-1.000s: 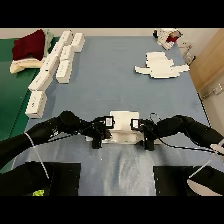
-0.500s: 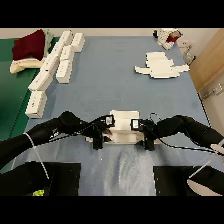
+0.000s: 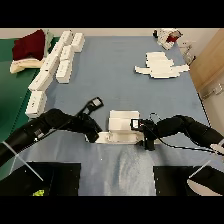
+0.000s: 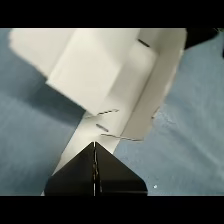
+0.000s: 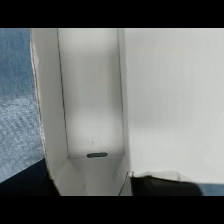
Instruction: Fold the box.
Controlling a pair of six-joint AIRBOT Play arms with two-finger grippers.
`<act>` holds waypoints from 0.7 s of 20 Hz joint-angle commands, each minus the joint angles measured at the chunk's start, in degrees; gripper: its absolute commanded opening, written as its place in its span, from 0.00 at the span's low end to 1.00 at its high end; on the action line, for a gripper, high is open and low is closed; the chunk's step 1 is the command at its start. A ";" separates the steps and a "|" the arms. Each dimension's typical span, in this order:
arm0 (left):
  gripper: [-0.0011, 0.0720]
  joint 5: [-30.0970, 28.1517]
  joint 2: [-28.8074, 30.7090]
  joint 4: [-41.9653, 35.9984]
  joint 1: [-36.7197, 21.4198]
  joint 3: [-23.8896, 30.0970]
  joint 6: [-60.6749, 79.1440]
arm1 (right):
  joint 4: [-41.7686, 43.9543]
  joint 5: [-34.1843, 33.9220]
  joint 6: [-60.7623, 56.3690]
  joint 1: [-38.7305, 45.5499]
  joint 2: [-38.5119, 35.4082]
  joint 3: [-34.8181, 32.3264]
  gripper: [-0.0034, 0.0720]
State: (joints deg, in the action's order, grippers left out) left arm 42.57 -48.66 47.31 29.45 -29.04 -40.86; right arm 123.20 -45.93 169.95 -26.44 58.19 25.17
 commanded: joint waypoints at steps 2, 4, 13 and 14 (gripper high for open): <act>0.04 8.02 6.51 16.85 -12.46 -0.22 -33.86 | 0.02 -0.02 -0.02 0.02 -0.04 -0.02 0.78; 0.04 12.41 6.14 16.52 -19.65 0.26 -37.05 | 0.02 -0.02 -0.02 0.02 -0.04 -0.02 0.78; 0.03 12.24 -4.26 -0.33 -20.74 8.79 -27.23 | 0.02 0.00 0.00 0.02 -0.04 -0.02 0.78; 0.03 10.29 -5.11 -1.09 -18.71 8.79 -27.21 | 0.02 0.00 -0.02 0.02 -0.04 -0.02 0.78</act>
State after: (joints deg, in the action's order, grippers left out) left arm 55.79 -51.03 50.54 7.81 -21.41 -69.87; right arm 123.20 -45.95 169.95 -26.44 58.19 25.17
